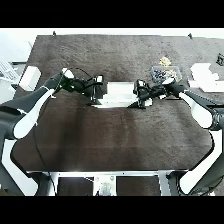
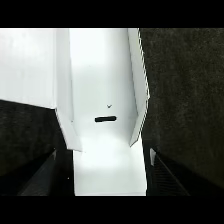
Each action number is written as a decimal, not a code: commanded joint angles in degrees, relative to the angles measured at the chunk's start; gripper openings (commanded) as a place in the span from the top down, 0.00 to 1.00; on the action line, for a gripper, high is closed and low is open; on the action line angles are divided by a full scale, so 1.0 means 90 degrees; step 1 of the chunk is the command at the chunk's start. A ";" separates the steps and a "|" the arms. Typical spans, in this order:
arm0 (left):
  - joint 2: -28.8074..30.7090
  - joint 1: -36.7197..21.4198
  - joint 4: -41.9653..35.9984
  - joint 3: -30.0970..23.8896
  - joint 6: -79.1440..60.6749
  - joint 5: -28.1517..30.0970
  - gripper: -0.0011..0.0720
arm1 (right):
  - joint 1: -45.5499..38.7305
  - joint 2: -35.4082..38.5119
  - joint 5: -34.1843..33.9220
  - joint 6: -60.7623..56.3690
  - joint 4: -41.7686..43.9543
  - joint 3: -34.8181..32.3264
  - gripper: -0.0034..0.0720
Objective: Fold the box and place the chain.
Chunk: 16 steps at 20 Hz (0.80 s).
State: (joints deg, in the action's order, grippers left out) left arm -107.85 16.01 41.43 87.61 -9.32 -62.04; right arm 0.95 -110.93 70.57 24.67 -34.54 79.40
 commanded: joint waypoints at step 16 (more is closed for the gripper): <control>-0.0138 0.0299 -0.0170 0.0000 0.0160 0.0440 0.42 | 0.0005 0.0000 0.0000 -0.0002 0.0000 0.0000 0.17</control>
State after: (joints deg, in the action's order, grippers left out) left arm -109.08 18.15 40.03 87.64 -8.43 -58.02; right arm 0.95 -110.93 70.57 24.64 -34.57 79.40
